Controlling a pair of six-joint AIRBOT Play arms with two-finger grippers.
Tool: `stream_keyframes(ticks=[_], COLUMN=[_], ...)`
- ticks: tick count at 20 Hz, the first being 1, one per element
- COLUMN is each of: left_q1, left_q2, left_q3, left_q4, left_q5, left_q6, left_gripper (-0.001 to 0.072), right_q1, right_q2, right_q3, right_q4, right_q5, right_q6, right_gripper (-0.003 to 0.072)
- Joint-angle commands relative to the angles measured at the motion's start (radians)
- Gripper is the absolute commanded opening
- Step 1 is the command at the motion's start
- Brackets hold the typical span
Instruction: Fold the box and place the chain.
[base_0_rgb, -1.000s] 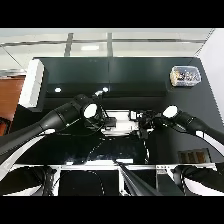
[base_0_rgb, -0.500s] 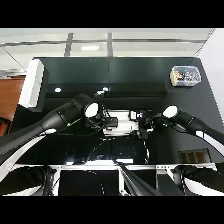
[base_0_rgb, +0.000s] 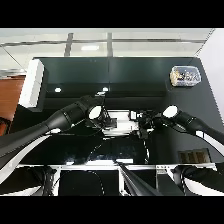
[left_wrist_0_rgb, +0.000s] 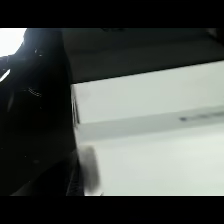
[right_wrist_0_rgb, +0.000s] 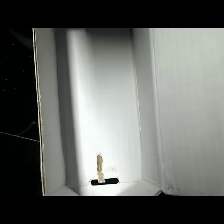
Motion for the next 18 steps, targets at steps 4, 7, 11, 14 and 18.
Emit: stream_keyframes(ticks=[4,7,11,14,18], left_q1=[-0.002,-0.002,-0.003,-0.003,-0.003], left_q2=[-0.027,-0.056,-0.125,-0.139,-0.140], left_q3=[0.002,0.021,0.092,0.099,0.099], left_q4=[0.057,0.059,0.056,0.037,0.030], left_q5=[-0.032,-0.031,-0.078,-0.112,-0.085], left_q6=[-0.057,-0.064,-0.067,-0.146,-0.168], left_gripper=[0.0454,0.0454,0.0453,0.0453,0.0444], right_q1=[0.001,0.001,0.001,0.001,0.001], right_q2=[0.000,0.000,0.000,0.000,0.000], right_q3=[0.000,0.000,0.000,0.000,0.000], right_q4=[0.000,0.000,0.000,0.000,0.000], right_q5=[0.000,0.000,0.000,0.000,0.000], right_q6=[0.000,0.000,0.000,0.000,0.000], right_gripper=[0.0057,0.0057,0.0058,0.0057,0.0057])
